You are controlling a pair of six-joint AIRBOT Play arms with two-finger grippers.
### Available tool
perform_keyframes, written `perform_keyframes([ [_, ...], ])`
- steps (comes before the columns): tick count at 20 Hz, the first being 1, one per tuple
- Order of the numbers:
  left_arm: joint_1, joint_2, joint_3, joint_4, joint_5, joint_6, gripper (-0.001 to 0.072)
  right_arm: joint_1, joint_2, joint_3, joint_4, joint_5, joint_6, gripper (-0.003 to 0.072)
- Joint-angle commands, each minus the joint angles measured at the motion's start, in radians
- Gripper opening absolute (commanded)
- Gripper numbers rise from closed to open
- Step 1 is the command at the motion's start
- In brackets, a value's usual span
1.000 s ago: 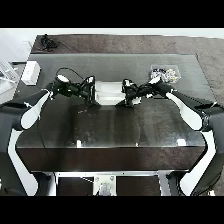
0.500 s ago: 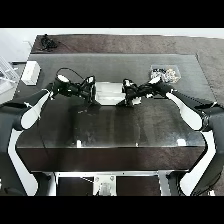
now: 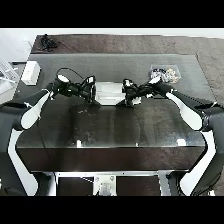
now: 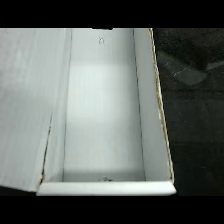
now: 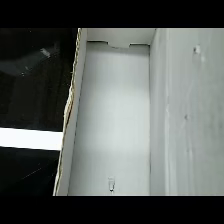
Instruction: Fold the box and place the chain.
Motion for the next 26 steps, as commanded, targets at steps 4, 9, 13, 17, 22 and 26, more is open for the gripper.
perform_keyframes([
  [4, 0.000, -0.001, 0.000, 0.000, 0.004, -0.002, 0.0530, 0.001, 0.000, 0.000, 0.000, 0.001, 0.000, 0.0579],
  [9, 0.000, -0.001, 0.000, 0.000, 0.004, -0.002, 0.0530, 0.001, 0.000, 0.000, 0.000, 0.001, 0.000, 0.0578],
  [13, 0.000, -0.001, 0.000, 0.000, 0.004, -0.002, 0.0529, 0.001, 0.000, 0.000, 0.000, 0.001, 0.000, 0.0579],
  [17, 0.000, -0.001, 0.000, 0.000, 0.004, -0.002, 0.0530, 0.001, 0.000, 0.000, 0.000, 0.001, 0.000, 0.0579],
  [22, 0.000, -0.001, 0.000, 0.000, 0.004, -0.002, 0.0530, -0.015, 0.026, 0.000, -0.063, 0.021, 0.016, 0.0720],
  [26, 0.000, -0.001, 0.000, 0.000, 0.004, -0.002, 0.0529, -0.065, 0.084, 0.000, -0.107, 0.060, 0.038, 0.0720],
])
